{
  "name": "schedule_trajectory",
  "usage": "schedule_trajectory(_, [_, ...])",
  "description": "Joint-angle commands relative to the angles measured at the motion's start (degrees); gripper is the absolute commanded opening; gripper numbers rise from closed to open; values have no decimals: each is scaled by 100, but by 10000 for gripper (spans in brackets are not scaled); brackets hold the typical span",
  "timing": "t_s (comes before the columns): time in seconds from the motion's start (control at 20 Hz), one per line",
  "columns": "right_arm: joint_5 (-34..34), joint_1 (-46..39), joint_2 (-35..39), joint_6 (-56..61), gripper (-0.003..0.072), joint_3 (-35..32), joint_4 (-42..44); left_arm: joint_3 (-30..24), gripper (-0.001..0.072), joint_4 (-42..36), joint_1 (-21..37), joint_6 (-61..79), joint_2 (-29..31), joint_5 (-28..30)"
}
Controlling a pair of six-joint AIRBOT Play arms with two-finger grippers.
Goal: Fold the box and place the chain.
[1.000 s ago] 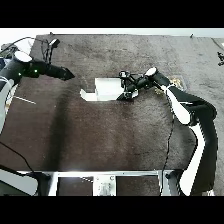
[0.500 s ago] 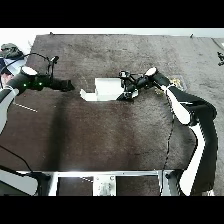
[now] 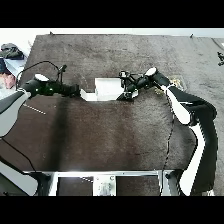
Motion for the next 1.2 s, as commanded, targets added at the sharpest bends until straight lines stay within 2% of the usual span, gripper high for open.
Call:
schedule_trajectory(0.0, [2,2,-4,0,318,2,2,-11,13,-334,-140,-15,-205,-2])
schedule_trajectory(0.4, [4,2,-2,0,318,2,2,-9,13,-890,-225,109,-256,-79])
schedule_trajectory(0.5, [4,2,-4,0,318,2,2,2,15,-1239,-225,428,-234,-234])
schedule_trajectory(0.6, [4,2,-4,0,318,2,2,101,18,-1274,-225,656,-234,-435])
schedule_trajectory(0.65, [4,2,-4,2,318,2,2,157,222,-1276,-225,798,-232,-584])
schedule_trajectory(0.7, [4,2,-2,0,318,2,2,190,349,-1283,-225,848,-232,-691])
schedule_trajectory(1.15, [4,2,-2,0,318,2,2,387,354,-1362,-376,828,-225,-793])
